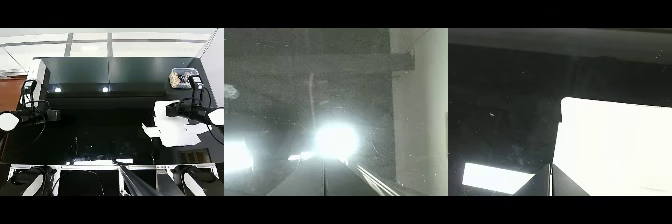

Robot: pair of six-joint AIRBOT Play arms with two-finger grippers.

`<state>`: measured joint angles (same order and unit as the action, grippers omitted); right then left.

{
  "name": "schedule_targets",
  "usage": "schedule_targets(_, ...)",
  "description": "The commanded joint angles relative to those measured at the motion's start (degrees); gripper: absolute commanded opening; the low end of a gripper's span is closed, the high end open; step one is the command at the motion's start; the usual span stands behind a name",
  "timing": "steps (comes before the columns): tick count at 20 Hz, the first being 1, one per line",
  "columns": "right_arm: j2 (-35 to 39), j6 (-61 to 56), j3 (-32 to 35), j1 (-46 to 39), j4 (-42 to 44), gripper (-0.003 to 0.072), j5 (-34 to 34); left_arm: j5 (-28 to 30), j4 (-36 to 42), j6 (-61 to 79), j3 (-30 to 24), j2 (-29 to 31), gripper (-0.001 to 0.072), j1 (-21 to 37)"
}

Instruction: Fold the box and place the chain.

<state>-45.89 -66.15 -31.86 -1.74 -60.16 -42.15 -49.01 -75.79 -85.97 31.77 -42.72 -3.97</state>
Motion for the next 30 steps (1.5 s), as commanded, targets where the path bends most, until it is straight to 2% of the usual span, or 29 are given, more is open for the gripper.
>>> schedule_targets(1, -0.02, 0.00, 0.02, 0.04, 0.00, 0.0020, -0.02, 0.02, -0.02, 0.02, 0.00, 0.04, 0.0022, 0.04)
schedule_targets(15, -0.02, -0.07, 0.02, 0.04, 0.37, 0.0021, 0.26, 0.02, -0.02, 0.02, 0.00, 0.04, 0.0022, 0.04)
schedule_targets(18, -0.02, -0.02, 0.02, 0.07, 6.62, 0.0020, 6.67, 1.60, -0.02, 0.04, 0.00, 0.04, 0.0022, 0.04)
schedule_targets(20, -0.04, -0.02, 0.02, 0.07, 6.34, 0.0034, 11.74, 6.03, -0.02, 0.02, 0.00, 0.04, 0.0022, 0.04)
schedule_targets(21, -0.09, -0.07, 0.04, 0.04, 5.66, 0.0314, 14.51, 7.98, 0.26, 0.00, 0.00, 0.02, 0.0022, 0.04)
schedule_targets(22, -0.09, 0.00, 0.02, -0.11, 4.90, 0.0707, 16.15, 10.08, 0.24, 0.00, 0.00, -0.07, 0.0024, -0.07)
schedule_targets(23, -0.09, -0.07, -0.07, -0.63, 2.99, 0.0707, 16.15, 11.91, 0.24, 0.00, 0.00, -0.17, 0.0027, -0.15)
schedule_targets(24, -0.11, -1.33, -0.46, -2.60, -0.98, 0.0707, 14.95, 13.20, 0.20, 0.00, 0.02, -0.33, 0.0177, -0.15)
schedule_targets(25, -0.13, -6.12, -1.03, -6.03, -6.10, 0.0707, 14.03, 13.90, 0.20, 0.02, 0.00, -0.48, 0.0547, -0.15)
schedule_targets(26, -0.44, -11.52, -2.08, -11.50, -11.76, 0.0706, 12.74, 14.38, 0.22, 0.02, 0.02, -0.76, 0.0706, -0.13)
schedule_targets(28, -3.06, -15.10, -5.73, -25.27, -17.53, 0.0705, 7.58, 13.90, -0.33, 0.26, 0.00, -1.09, 0.0707, -0.15)
schedule_targets(30, -8.37, -14.43, -10.58, -39.39, -17.66, 0.0705, -0.50, 13.88, -0.22, 0.24, 0.00, -1.20, 0.0707, -0.15)
